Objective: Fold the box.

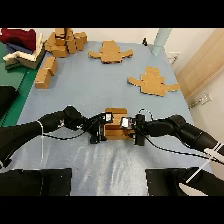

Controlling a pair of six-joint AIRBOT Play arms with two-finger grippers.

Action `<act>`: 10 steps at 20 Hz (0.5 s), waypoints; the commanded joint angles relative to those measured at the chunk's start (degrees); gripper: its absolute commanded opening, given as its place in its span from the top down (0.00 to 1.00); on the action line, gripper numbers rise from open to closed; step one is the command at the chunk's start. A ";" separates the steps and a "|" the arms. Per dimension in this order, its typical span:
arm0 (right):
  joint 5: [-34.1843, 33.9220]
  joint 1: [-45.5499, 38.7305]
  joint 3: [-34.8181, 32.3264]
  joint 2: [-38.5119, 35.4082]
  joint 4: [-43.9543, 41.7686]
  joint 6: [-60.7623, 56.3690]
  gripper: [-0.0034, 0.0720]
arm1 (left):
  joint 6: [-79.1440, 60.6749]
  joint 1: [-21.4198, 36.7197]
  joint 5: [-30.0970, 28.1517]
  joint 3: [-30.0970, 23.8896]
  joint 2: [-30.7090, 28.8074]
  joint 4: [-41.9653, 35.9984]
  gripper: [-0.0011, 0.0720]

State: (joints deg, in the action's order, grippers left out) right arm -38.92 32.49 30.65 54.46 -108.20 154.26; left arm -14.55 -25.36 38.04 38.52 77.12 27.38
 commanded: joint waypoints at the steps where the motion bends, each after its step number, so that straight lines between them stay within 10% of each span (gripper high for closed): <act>1: 0.37 0.00 -0.02 0.22 -2.82 2.21 0.61 | 0.00 0.02 -0.02 -0.02 0.02 0.02 0.45; 10: 1.27 0.04 -0.04 2.14 -7.89 7.08 0.68 | 0.00 0.02 -0.02 -0.02 0.02 0.02 0.45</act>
State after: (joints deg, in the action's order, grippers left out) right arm -38.04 32.47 30.65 55.57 -113.58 159.11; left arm -14.55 -25.36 38.04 38.52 77.10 27.40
